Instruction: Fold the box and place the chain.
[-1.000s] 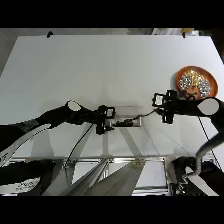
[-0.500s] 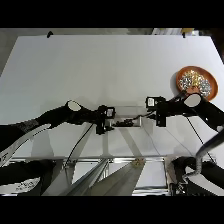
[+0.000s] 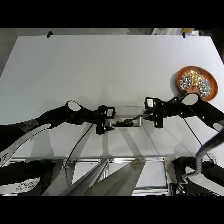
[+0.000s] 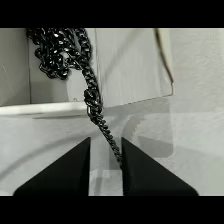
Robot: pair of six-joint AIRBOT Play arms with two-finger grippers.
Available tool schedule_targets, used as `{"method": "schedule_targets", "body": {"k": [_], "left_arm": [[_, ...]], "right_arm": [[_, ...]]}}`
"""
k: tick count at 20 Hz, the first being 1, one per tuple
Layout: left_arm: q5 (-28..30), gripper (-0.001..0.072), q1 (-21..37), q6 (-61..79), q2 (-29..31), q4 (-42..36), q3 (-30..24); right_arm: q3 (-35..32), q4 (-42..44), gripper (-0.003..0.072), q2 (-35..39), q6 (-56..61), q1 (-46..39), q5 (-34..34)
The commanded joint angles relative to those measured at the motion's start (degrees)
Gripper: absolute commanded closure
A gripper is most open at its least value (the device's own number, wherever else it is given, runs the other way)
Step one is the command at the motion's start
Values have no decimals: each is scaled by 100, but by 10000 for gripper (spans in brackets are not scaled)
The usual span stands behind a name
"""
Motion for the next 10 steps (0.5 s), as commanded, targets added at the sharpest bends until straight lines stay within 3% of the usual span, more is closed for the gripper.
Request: {"method": "schedule_targets", "body": {"k": [1,2,5,10], "left_arm": [[0,453,-2,2,0,2,-2],[0,453,-2,0,0,2,-2],[0,453,-2,2,0,2,-2],[0,453,-2,2,0,2,-2]], "right_arm": [[-4,35,531,-17,-39,39,24],[-13,37,533,-17,-39,98,15],[-39,-4,668,-15,-4,245,-9],[-37,-1257,668,643,1327,245,-9]]}}
